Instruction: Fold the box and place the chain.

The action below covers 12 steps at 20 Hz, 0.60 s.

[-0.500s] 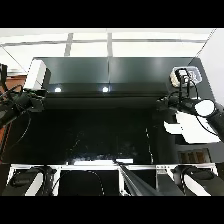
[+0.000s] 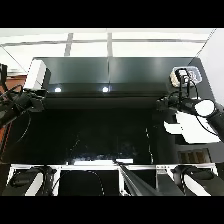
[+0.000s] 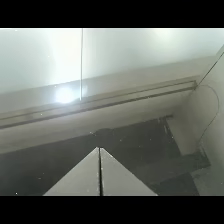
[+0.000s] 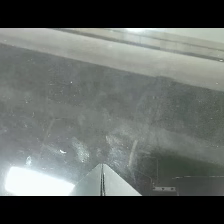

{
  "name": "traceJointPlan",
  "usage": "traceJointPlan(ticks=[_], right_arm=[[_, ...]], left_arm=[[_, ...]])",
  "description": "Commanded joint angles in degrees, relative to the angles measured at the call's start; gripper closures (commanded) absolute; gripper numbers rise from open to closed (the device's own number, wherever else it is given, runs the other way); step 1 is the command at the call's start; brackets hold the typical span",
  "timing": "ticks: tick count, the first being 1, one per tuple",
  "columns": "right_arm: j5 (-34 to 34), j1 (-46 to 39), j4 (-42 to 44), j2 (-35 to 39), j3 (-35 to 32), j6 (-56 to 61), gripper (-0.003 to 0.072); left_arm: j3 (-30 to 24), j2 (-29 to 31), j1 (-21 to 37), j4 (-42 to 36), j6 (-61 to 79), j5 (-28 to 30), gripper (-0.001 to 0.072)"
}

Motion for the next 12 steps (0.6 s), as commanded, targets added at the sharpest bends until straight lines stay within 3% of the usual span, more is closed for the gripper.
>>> traceJointPlan(ticks=[1,9,10,11,12], right_arm=[[0.0,0.0,0.0,0.0,0.0,0.0,0.0672],[-2.0,0.0,5.2,0.0,0.0,0.0,0.0671],[-3.3,0.0,5.3,0.0,0.0,0.0,0.0666],[-4.4,0.0,5.3,0.0,0.0,0.0,0.0495],[-4.8,0.0,5.3,0.0,0.0,0.0,0.0031]], left_arm=[[0.0,0.0,0.0,0.0,0.0,0.0,0.0683],[0.0,-2.3,-0.1,-3.3,-0.3,3.7,0.0681],[0.0,-3.4,-0.1,-6.1,-0.3,2.8,0.0627],[0.0,-4.9,-0.2,-8.9,-0.3,1.3,0.0309],[0.0,-6.3,-0.5,-10.7,-0.5,-0.3,0.0003]])
